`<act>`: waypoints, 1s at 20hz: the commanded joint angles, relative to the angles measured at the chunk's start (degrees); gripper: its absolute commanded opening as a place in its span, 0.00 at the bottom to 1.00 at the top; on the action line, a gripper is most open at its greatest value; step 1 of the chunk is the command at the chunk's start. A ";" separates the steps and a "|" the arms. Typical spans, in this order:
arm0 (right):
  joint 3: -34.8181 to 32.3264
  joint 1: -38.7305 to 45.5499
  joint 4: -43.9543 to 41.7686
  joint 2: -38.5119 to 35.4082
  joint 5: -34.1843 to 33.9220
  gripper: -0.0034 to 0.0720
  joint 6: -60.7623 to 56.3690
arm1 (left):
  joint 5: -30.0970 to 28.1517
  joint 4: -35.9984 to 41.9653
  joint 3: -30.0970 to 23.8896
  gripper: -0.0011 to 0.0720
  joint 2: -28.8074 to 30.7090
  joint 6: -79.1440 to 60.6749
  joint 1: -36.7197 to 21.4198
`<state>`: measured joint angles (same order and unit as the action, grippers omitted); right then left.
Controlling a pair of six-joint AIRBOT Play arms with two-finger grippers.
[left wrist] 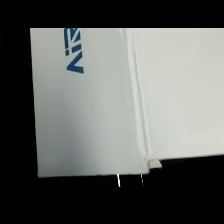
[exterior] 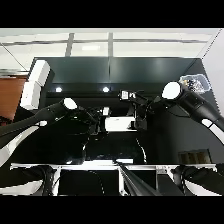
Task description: Fold the box and place the chain.
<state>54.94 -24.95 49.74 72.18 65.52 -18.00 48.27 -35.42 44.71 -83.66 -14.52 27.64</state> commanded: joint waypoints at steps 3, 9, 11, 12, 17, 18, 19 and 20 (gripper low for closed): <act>-4.17 -0.81 -3.50 -0.68 -4.85 0.98 5.05 | 0.00 0.00 0.04 0.42 -0.04 0.00 0.00; -4.17 -2.43 -0.17 -0.68 -6.60 0.98 4.96 | 0.00 -0.02 0.04 0.42 -0.04 0.00 0.00; -4.17 -2.45 0.79 -0.68 -8.81 0.98 4.92 | 0.00 -0.02 0.04 0.42 -0.04 -0.02 0.00; -4.17 -2.45 0.94 -0.68 -9.55 0.98 4.87 | 0.00 -0.04 0.04 0.42 -0.04 0.00 0.00; -4.07 -2.43 1.33 -1.16 -11.39 0.98 4.07 | 0.00 -0.04 0.04 0.42 -0.04 0.00 0.00; -4.07 -2.43 1.33 -1.27 -11.39 0.98 3.89 | 0.00 -0.04 0.04 0.42 -0.04 0.00 0.00; -4.07 -2.43 1.31 -1.44 -10.95 0.98 3.87 | 0.00 -0.04 0.04 0.42 -0.04 0.00 0.00; -4.07 -2.47 1.27 -1.60 -9.03 0.98 3.87 | 0.00 -0.04 0.04 0.42 -0.04 -0.02 0.00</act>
